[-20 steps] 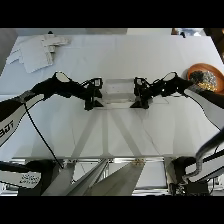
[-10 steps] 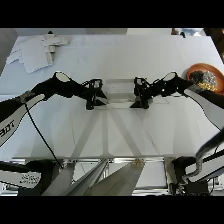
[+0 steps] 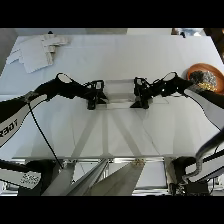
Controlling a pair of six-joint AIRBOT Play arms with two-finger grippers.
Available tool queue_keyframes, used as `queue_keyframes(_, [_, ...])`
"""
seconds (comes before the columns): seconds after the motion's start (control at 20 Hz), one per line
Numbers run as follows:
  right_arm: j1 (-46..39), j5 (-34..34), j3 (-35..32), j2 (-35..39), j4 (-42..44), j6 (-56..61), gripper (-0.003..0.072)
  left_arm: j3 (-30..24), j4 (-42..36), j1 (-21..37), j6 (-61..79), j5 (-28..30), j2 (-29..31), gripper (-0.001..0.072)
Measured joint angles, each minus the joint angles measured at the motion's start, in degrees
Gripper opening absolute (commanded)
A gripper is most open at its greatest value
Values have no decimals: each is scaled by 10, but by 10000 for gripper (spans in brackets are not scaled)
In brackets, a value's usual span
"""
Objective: Fold the box and place the chain.
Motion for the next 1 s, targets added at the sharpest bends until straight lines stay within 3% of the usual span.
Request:
queue_keyframes(0.05, [0, 0, 0, 0, 0, 0, 433, 0, -6, -1, 0, 1, -2, 90])
queue_keyframes(0.15, [0, 0, 0, 0, 0, 0, 433, 0, -26, -3, 2, 3, -5, 96])
queue_keyframes(0.2, [0, 0, 0, 0, 0, 0, 433, 0, -35, -3, 2, 3, -6, 133])
queue_keyframes(0.25, [0, 0, 0, 0, 0, 0, 433, 0, -44, -3, 2, 3, -7, 293])
queue_keyframes(0.3, [0, 0, 0, 0, 0, 0, 433, 0, -50, -3, 2, 3, -7, 404])
queue_keyframes(0.45, [0, 0, 0, 0, 0, 2, 433, 0, -58, -3, 2, 2, -8, 431])
queue_keyframes(0.5, [0, 0, 0, 0, 1, 2, 433, 0, -60, -3, 1, 2, -8, 497])
queue_keyframes(0.55, [0, 0, 0, 0, 1, 2, 433, 0, -63, -3, 0, 2, -8, 517])
queue_keyframes(0.6, [0, 0, 0, 0, 1, 2, 433, 0, -64, -3, 0, 3, -8, 503])
queue_keyframes(0.65, [0, 0, 0, 0, 1, 1, 433, 0, -65, -4, 0, 4, -8, 414])
queue_keyframes(0.75, [0, 0, 0, 0, 0, 0, 433, 0, -68, -3, -1, 11, -8, 114])
queue_keyframes(0.8, [0, 0, 0, 0, 0, -2, 433, 0, -69, -3, 0, 13, -8, 74])
queue_keyframes(1.0, [0, 0, 0, 0, 0, -1, 433, 0, -68, 0, -3, 12, -4, 74])
